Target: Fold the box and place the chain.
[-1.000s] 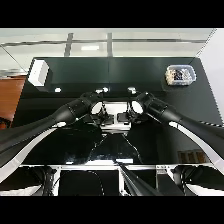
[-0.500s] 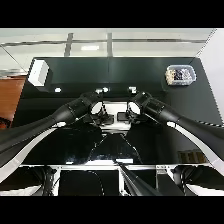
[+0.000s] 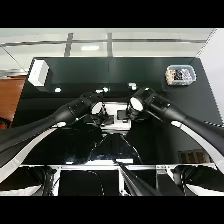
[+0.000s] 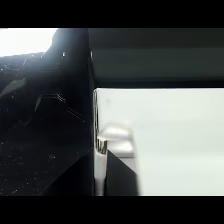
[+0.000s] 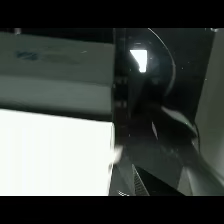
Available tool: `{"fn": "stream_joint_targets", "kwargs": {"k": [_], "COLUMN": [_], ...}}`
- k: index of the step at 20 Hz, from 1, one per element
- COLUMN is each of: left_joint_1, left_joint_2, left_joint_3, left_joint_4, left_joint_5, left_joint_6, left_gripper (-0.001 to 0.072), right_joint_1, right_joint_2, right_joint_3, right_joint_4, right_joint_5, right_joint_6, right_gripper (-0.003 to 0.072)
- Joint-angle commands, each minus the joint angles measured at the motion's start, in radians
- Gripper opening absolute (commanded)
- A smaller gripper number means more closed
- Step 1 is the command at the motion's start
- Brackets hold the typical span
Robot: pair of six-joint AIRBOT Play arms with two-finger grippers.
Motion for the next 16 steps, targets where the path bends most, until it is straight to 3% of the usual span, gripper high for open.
{"fn": "stream_joint_targets", "kwargs": {"k": [1, 4, 5, 7, 8, 9, 12, 14, 16], "left_joint_1": [0.000, 0.000, 0.000, 0.000, 0.000, 0.000, 0.000, 0.000, 0.000], "left_joint_2": [0.000, 0.000, 0.000, 0.000, 0.000, 0.000, 0.000, 0.000, 0.000], "left_joint_3": [0.000, 0.000, 0.000, 0.000, 0.000, 0.000, 0.000, 0.000, 0.000], "left_joint_4": [0.000, 0.000, 0.000, 0.000, -0.001, 0.000, 0.000, 0.000, 0.000], "left_joint_5": [0.000, 0.000, 0.000, 0.000, 0.000, 0.001, 0.000, 0.001, 0.001], "left_joint_6": [-0.001, -0.001, -0.001, -0.001, -0.001, -0.001, -0.001, -0.001, -0.001], "left_gripper": [0.0025, 0.0025, 0.0025, 0.0025, 0.0025, 0.0025, 0.0025, 0.0025, 0.0025], "right_joint_1": [-0.001, -0.022, -0.055, -0.176, -0.268, -0.356, -0.602, -0.710, -0.780], "right_joint_2": [0.129, 0.261, 0.272, 0.257, 0.237, 0.208, 0.076, -0.063, -0.216], "right_joint_3": [0.043, 0.042, 0.042, 0.031, 0.019, 0.016, 0.053, 0.176, 0.338], "right_joint_4": [-0.040, -0.333, -0.463, -0.582, -0.574, -0.535, -0.341, -0.262, -0.173], "right_joint_5": [0.091, 0.116, 0.119, 0.051, -0.028, -0.104, -0.341, -0.334, -0.250], "right_joint_6": [-0.095, -0.092, -0.077, -0.067, -0.067, -0.068, -0.119, -0.145, -0.201], "right_gripper": [0.0430, 0.0430, 0.0430, 0.0441, 0.0670, 0.0720, 0.0718, 0.0718, 0.0718]}}
